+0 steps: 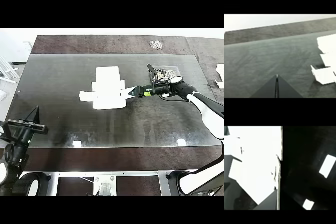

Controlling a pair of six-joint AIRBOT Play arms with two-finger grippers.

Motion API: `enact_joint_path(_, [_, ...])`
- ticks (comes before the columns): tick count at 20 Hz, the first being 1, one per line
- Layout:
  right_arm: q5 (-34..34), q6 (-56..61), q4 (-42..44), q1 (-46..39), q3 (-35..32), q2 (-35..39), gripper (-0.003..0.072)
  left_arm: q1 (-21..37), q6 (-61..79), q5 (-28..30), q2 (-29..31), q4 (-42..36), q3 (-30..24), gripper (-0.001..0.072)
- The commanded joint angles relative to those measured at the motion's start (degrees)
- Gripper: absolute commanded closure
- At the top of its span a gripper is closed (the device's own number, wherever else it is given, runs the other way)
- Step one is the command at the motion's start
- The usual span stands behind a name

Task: Fold the box and place the chain.

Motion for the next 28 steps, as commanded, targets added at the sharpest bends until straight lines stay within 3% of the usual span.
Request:
enact_joint_path(1, [-0.79,2.73,-0.22,0.39,0.2,-0.39,0.0686,-0.02,-1.53,-0.42,-0.02,-0.33,0.02,0.0688])
enact_joint_path(2, [-0.79,3.54,-0.22,0.39,0.2,-0.39,0.0686,-0.02,-1.51,-1.68,-0.02,-0.33,0.02,0.0686])
enact_joint_path(4, [-0.79,4.92,-0.26,0.35,-0.15,-0.35,0.0686,-0.02,-1.88,-4.15,-0.02,-0.46,0.02,0.0255])
enact_joint_path(5, [-0.83,4.94,-0.2,0.35,-0.31,-0.35,0.0687,-0.02,-2.64,-4.76,-0.02,-0.55,0.02,0.0311])
enact_joint_path(9, [-0.81,6.01,-0.83,0.39,-0.35,-0.33,0.0686,-0.02,-5.05,-4.59,-0.02,-0.55,0.24,0.0309])
enact_joint_path(12, [-1.03,6.14,-1.53,0.37,-0.33,-0.2,0.0686,-0.02,-5.99,-4.59,-3.54,-0.52,4.55,0.0309])
enact_joint_path(14, [-1.03,5.92,-1.79,0.35,-0.33,-0.2,0.0686,-0.02,-5.92,-5.31,-12.46,-0.42,10.38,0.0307])
enact_joint_path(15, [-1.03,4.66,-2.1,0.39,-0.31,-0.2,0.0686,-0.02,-5.92,-6.86,-18.27,-0.2,13.55,0.0271])
enact_joint_path(19, [-1.03,2.89,-2.38,0.76,-0.33,-0.2,0.0686,-0.02,-3.5,-20.17,-45.92,0.0,28.09,0.027])
enact_joint_path(23, [-1.05,1.88,-2.36,0.76,-0.31,-0.2,0.0686,-0.02,-2.89,-28.87,-66.88,0.83,41.81,0.0271])
enact_joint_path(25, [-1.11,1.88,-2.34,0.76,-0.28,-0.2,0.0686,-0.02,-3.06,-29.94,-72.13,0.79,45.88,0.0271])
enact_joint_path(28, [-1.22,1.9,-2.36,0.76,-0.28,-0.2,0.0685,-0.04,-5.09,-31.01,-73.61,1.25,47.52,0.0261])
